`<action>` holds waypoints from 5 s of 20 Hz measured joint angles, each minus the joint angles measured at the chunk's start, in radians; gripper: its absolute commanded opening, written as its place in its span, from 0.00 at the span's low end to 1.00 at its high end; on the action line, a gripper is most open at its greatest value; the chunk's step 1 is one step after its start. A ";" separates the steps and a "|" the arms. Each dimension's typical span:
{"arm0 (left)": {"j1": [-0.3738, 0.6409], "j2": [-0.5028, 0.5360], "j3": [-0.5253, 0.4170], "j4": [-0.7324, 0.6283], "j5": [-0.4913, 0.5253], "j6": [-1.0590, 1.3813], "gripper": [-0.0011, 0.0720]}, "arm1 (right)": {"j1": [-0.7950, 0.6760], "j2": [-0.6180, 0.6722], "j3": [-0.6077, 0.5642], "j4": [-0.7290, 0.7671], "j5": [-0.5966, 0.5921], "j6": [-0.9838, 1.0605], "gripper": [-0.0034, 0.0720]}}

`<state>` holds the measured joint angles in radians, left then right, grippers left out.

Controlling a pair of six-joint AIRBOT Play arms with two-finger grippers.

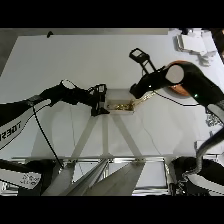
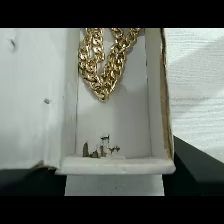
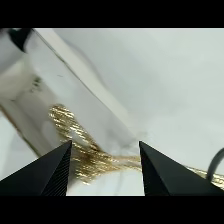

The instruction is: Fold the box and place the chain.

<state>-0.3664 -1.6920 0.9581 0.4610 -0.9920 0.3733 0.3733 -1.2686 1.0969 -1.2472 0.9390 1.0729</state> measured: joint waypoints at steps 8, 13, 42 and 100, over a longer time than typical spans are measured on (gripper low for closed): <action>0.000 0.000 0.000 0.000 0.000 0.000 0.12 | -0.263 -0.093 0.000 -0.011 0.083 -0.582 0.79; 0.000 0.000 0.000 0.000 0.000 0.000 0.12 | -0.279 -0.217 0.000 -0.010 0.104 -0.930 0.83; 0.000 0.000 0.000 0.000 0.000 0.000 0.12 | 0.042 -0.002 0.000 0.134 0.177 -0.454 0.06; 0.000 0.000 0.000 0.000 0.000 0.000 0.12 | -0.132 -0.337 -0.063 0.093 0.043 -1.082 0.06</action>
<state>-0.3664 -1.6920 0.9585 0.4610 -0.9924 0.3729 0.2413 -1.6054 1.0344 -1.1542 0.9821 -0.0093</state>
